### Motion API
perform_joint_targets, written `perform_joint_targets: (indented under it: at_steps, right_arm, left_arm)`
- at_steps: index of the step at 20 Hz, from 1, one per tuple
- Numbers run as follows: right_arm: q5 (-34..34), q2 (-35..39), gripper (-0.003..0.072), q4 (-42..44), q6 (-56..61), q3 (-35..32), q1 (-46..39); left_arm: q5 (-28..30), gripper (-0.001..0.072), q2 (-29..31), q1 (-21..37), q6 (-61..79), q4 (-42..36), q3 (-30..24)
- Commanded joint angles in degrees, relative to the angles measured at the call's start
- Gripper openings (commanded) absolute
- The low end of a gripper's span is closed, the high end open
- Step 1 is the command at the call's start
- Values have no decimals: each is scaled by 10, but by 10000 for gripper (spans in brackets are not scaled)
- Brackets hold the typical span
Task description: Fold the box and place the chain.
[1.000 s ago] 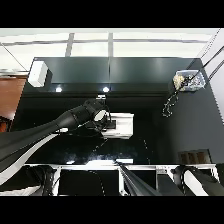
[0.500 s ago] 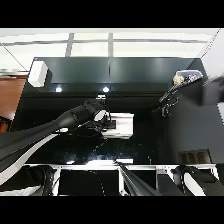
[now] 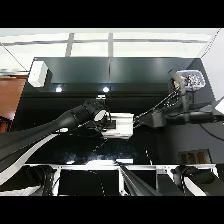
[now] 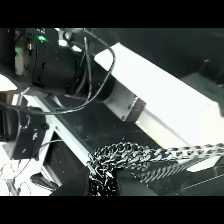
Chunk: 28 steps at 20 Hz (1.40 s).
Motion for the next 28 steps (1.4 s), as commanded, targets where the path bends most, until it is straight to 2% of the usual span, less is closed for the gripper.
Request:
perform_joint_targets:
  at_steps: [1, 5, 7, 16, 20, 28]
  right_arm:
    - [-71, -9, 16, 13, 8, -34, 46]
    - [-142, -35, 17, 48, 8, -34, 83]
    - [-148, -38, 17, 58, 8, -33, 81]
    - [-137, -38, 18, 67, 8, -10, 77]
    - [-136, -38, 19, 76, 8, -7, 30]
    - [-82, -38, 18, 46, 12, -7, 6]
  left_arm:
    - [0, 31, 0, 0, 0, 0, 0]
    - [0, 30, 0, 0, 0, 0, 0]
    - [0, 31, 0, 0, 0, 0, 0]
    - [0, 30, 0, 0, 0, 0, 0]
    - [0, 31, 0, 0, 0, 0, 0]
    - [0, 31, 0, 0, 0, 0, 0]
